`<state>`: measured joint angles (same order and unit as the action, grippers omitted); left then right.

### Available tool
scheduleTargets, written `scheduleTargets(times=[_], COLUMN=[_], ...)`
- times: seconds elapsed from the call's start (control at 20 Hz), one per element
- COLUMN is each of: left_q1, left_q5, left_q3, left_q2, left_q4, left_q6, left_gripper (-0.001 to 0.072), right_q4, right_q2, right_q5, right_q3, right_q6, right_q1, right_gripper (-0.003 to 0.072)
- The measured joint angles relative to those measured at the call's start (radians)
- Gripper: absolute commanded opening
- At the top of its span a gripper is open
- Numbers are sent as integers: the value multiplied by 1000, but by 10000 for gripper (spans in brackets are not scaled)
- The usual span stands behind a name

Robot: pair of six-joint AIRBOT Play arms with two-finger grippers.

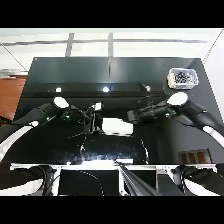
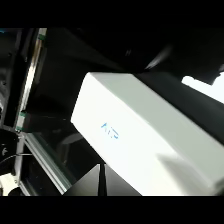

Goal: Fold the box and place the chain.

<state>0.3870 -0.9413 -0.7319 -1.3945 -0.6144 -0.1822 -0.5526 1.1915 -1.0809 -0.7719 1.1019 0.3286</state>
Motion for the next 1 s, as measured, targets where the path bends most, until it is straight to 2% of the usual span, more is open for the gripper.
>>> scheduleTargets(times=[0.25,0.4,0.6,0.8,1.0], left_q1=[-73,-83,17,144,222], left_q5=[-95,-122,-103,-21,16], left_q3=[0,-14,-100,-208,-261], left_q2=[87,144,143,73,12], left_q4=[-93,-103,-95,-121,-173], left_q6=[125,218,316,394,470], left_gripper=[716,715,715,715,715], right_q4=[-80,-101,-130,-153,-161], right_q2=[-177,-227,-250,-256,-257], right_q5=[-44,-60,-56,-53,-51], right_q3=[-18,-19,-21,-21,-21], right_q6=[42,50,55,58,58], right_q1=[-189,-290,-373,-401,-409], right_gripper=[49,49,49,49,49])
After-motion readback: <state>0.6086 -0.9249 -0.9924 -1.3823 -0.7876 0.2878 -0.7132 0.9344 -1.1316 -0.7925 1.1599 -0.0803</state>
